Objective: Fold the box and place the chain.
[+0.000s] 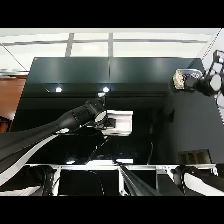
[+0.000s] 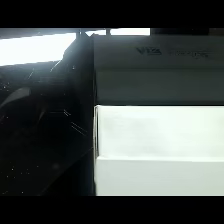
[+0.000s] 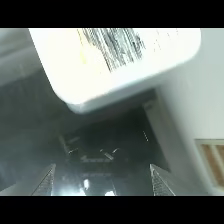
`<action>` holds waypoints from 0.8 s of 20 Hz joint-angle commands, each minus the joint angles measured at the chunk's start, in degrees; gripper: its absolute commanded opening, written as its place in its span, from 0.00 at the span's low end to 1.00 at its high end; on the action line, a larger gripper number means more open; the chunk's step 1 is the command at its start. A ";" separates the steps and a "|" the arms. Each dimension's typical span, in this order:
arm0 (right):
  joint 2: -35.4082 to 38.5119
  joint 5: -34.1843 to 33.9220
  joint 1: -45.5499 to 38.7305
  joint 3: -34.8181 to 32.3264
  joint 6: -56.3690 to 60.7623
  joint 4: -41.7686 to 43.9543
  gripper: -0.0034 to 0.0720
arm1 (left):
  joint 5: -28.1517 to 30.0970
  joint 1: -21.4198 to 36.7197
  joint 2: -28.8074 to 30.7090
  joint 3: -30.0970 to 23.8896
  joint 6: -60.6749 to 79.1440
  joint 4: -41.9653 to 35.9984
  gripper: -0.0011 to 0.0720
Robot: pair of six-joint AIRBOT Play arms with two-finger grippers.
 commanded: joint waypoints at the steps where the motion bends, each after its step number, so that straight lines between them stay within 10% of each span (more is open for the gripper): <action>1: -13.70 6.64 -2.10 15.39 -1.05 6.32 0.98 | -0.07 0.02 0.00 0.02 0.00 0.02 0.05; 7: -29.55 13.90 -4.76 34.03 4.42 14.34 0.80 | 0.15 0.02 0.00 0.02 0.00 0.02 0.05; 16: -34.99 14.10 -7.72 36.54 18.95 20.52 0.77 | 0.42 0.02 0.00 0.02 0.00 0.02 0.05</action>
